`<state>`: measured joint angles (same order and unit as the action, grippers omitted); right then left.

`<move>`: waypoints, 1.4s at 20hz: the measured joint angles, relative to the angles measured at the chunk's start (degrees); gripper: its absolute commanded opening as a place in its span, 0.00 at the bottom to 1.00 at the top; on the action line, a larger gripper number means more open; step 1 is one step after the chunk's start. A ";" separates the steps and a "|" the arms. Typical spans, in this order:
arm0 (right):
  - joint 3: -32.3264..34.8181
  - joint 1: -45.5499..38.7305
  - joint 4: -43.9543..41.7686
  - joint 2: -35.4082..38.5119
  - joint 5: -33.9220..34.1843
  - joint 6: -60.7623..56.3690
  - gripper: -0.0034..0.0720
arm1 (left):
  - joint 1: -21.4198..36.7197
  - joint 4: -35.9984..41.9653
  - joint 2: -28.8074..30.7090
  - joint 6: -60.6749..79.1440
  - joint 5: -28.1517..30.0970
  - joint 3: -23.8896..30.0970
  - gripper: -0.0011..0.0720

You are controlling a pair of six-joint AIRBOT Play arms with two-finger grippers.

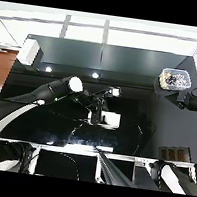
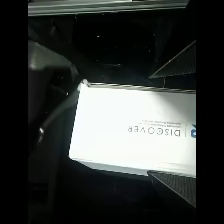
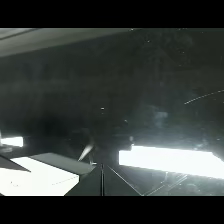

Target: Fold the box and place the chain.

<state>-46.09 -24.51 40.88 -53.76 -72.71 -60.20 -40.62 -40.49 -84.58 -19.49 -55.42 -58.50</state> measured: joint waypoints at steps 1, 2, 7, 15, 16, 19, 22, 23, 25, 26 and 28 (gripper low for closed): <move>0.00 -0.04 0.00 0.00 0.02 0.22 0.06 | -0.02 0.07 -0.20 -0.02 -0.44 -0.13 0.99; 0.00 -0.11 0.02 0.00 0.04 0.39 0.06 | -0.04 0.09 -0.37 -0.04 -0.81 -0.22 0.99; 0.00 -0.17 0.07 0.00 0.44 1.18 0.06 | -0.09 -1.36 -0.66 -0.02 -1.42 -0.35 0.99; 0.00 -0.15 0.31 0.00 1.01 1.31 0.06 | -1.90 -3.32 -0.87 6.29 -0.74 -0.35 0.99; 0.00 -0.15 0.31 0.00 1.07 1.33 0.06 | -2.29 -4.02 -1.03 6.73 -0.50 -0.35 0.99; 0.00 -0.15 0.37 0.00 1.25 1.33 0.06 | -3.28 -6.08 -1.66 7.54 0.57 -0.35 0.99; 0.00 -0.15 0.37 0.00 1.31 1.33 0.06 | -4.11 -8.13 -2.01 7.96 1.66 -0.35 0.99; 0.00 -0.15 0.39 0.00 1.33 1.33 0.06 | -4.33 -8.59 -2.14 7.93 2.62 -0.31 0.99; 0.00 -0.15 0.39 0.00 1.40 1.33 0.06 | -4.72 -9.88 -2.47 8.13 4.42 -0.17 0.99; 0.00 -0.15 0.37 0.00 1.42 1.33 0.06 | -4.92 -11.08 -2.69 8.13 5.53 -0.11 0.99; 0.00 -0.15 0.37 0.00 1.64 1.33 0.06 | -5.22 -12.92 -3.26 8.11 7.04 -0.02 0.97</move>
